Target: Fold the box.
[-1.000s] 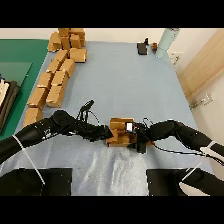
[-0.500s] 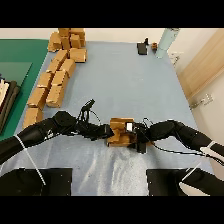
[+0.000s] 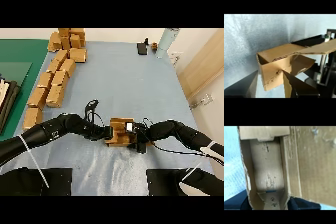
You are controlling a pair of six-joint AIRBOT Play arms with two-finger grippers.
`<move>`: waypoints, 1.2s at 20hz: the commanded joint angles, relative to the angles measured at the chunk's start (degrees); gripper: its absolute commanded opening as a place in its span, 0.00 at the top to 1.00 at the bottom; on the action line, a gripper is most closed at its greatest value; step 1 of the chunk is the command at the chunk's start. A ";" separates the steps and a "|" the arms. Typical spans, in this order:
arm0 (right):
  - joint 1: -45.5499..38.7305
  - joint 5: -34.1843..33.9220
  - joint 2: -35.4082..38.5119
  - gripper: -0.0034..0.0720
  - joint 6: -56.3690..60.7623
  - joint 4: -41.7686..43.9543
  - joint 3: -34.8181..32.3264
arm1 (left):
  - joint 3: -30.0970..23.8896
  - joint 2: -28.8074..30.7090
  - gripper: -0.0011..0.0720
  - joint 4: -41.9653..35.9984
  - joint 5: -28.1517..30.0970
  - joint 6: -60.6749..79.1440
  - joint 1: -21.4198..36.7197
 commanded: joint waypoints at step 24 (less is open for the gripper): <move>-0.02 0.02 0.00 0.27 0.02 0.00 0.02 | 26.01 -24.33 0.32 28.17 -26.45 -24.72 -9.25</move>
